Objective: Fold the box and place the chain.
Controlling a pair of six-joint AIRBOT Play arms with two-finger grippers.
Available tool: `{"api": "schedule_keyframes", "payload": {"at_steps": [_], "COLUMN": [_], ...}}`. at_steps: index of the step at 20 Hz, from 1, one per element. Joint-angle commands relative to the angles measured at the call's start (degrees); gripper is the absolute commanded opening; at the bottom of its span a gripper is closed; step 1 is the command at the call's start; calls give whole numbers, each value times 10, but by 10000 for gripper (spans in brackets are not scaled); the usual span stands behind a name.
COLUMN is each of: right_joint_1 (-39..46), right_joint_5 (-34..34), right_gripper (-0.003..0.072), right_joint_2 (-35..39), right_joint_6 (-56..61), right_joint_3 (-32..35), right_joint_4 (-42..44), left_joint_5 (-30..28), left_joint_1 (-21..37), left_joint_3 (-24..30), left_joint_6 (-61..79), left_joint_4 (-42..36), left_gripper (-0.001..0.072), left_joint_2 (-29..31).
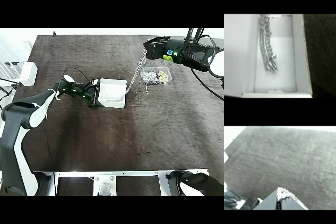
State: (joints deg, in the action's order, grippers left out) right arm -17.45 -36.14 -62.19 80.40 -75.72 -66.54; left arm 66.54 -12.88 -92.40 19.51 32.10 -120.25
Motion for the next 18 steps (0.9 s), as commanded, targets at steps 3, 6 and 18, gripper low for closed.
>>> {"api": "schedule_keyframes", "payload": {"at_steps": [3,6,18], "right_joint_1": [-49,-70,-109], "right_joint_5": [0,1,94], "right_gripper": [4,4,4], "right_joint_2": [26,21,-39], "right_joint_6": [20,37,42], "right_joint_3": [0,4,38], "right_joint_4": [-17,-17,-34], "left_joint_5": [0,1,1], "left_joint_1": [0,0,0], "left_joint_3": [0,0,0], "left_joint_6": [0,0,0], "left_joint_4": [0,0,0], "left_gripper": [232,232,231], "left_joint_2": [0,0,0]}}
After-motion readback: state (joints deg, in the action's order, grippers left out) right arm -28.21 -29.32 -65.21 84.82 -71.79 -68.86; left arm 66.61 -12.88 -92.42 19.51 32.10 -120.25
